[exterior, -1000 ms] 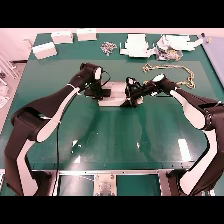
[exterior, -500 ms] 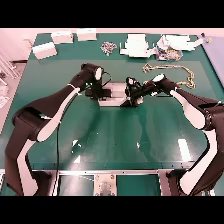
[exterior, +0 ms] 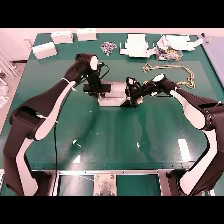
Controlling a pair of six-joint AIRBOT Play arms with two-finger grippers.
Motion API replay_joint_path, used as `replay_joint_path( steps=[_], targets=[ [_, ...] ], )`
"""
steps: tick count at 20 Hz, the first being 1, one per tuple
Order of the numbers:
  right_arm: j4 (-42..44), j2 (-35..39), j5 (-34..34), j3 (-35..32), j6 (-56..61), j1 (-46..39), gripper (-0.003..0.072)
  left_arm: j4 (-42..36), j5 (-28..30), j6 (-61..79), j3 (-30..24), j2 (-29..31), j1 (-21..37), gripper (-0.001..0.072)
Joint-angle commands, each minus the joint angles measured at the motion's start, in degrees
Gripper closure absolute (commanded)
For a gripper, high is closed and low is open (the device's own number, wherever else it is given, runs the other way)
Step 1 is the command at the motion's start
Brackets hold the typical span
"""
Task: Fold the box and place the chain.
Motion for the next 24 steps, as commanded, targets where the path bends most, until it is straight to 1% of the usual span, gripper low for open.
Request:
replay_joint_path(
  steps=[1,2,5,7,8,10,12,13,14,15,16,17,18,20,22,24],
  targets=[
    [0.02,-0.02,0.07,0.00,0.04,-0.02,0.0179,-15.78,-7.39,9.01,0.92,0.09,4.35,0.0318],
    [0.02,-0.02,0.07,0.00,0.04,-0.02,0.0179,-18.10,-9.31,10.93,0.90,0.37,5.81,0.0318],
    [0.02,-0.02,0.07,0.00,0.04,-0.02,0.0180,-20.44,-14.34,21.38,0.85,2.36,10.12,0.0318],
    [0.02,-0.02,0.07,0.00,0.04,-0.02,0.0179,-20.48,-16.09,26.84,0.87,2.73,13.68,0.0318],
    [0.02,-0.02,0.07,0.00,0.04,-0.02,0.0179,-19.39,-15.98,30.86,0.83,2.67,15.52,0.0318],
    [0.02,-0.02,0.07,0.00,0.04,-0.02,0.0179,-14.03,-12.79,41.27,0.07,2.60,18.01,0.0319],
    [0.02,-0.02,0.07,0.00,0.04,-0.02,0.0179,-7.74,-8.98,47.84,-1.09,2.47,19.19,0.0321],
    [0.02,-0.02,0.07,-0.02,0.04,-0.02,0.0179,-7.82,-6.56,51.08,-1.92,2.40,19.21,0.0339],
    [0.02,-0.02,0.09,0.00,0.04,-0.02,0.0179,-9.07,-2.32,55.69,-3.02,2.32,19.19,0.0338],
    [0.02,-0.02,0.07,-0.02,0.04,0.00,0.0179,-11.23,1.27,62.40,-4.81,2.23,19.19,0.0315],
    [0.02,-0.02,0.07,0.00,0.04,-0.02,0.0179,-14.16,5.01,71.63,-7.63,2.23,19.21,0.0072],
    [0.02,-0.02,0.07,-0.02,0.04,-0.02,0.0179,-18.08,8.22,80.43,-10.64,2.23,19.19,-0.0011],
    [0.02,-0.02,0.07,0.00,0.04,0.00,0.0179,-22.16,8.66,87.69,-13.18,2.23,19.19,-0.0011],
    [0.02,-0.02,0.07,0.00,0.04,-0.02,0.0179,-25.62,9.57,94.16,-16.61,2.23,18.97,-0.0011],
    [0.02,-0.02,0.07,0.00,0.04,-0.02,0.0179,-29.31,10.38,96.96,-17.25,2.10,18.88,-0.0011],
    [0.02,-0.02,0.07,0.00,0.04,-0.02,0.0179,-30.32,10.36,102.31,-18.18,2.05,18.91,-0.0011]
  ],
)
